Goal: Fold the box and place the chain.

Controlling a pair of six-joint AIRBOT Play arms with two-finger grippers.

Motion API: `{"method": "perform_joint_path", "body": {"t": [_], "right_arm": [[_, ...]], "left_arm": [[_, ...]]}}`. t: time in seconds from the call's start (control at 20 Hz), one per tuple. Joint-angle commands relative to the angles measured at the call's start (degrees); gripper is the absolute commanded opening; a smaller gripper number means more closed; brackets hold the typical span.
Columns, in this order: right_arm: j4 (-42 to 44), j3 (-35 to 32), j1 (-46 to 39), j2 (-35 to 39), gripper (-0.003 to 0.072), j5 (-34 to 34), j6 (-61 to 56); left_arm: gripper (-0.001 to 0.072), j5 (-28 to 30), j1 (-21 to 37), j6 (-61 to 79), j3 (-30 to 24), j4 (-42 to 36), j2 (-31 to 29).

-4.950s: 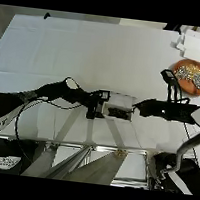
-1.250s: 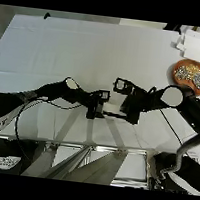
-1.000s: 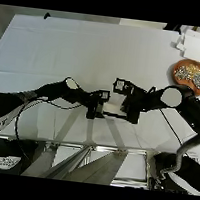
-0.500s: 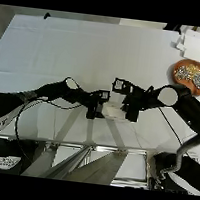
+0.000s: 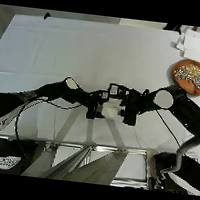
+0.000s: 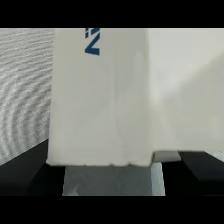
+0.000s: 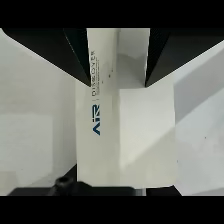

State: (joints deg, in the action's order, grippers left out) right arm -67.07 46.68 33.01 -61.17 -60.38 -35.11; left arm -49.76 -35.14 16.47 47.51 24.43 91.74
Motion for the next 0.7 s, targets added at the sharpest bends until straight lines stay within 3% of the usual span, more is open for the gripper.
{"method": "perform_joint_path", "body": {"t": [0.0,0.65], "right_arm": [[-2.3,-0.1,0.4,0.0,0.0371,0.0,-0.8],[-3.6,-1.8,0.4,0.0,0.0187,2.1,-1.1]], "left_arm": [[0.039,0.0,0.0,0.0,0.0,0.0,0.0],[0.039,0.0,0.0,0.0,0.0,0.0,0.0]]}}
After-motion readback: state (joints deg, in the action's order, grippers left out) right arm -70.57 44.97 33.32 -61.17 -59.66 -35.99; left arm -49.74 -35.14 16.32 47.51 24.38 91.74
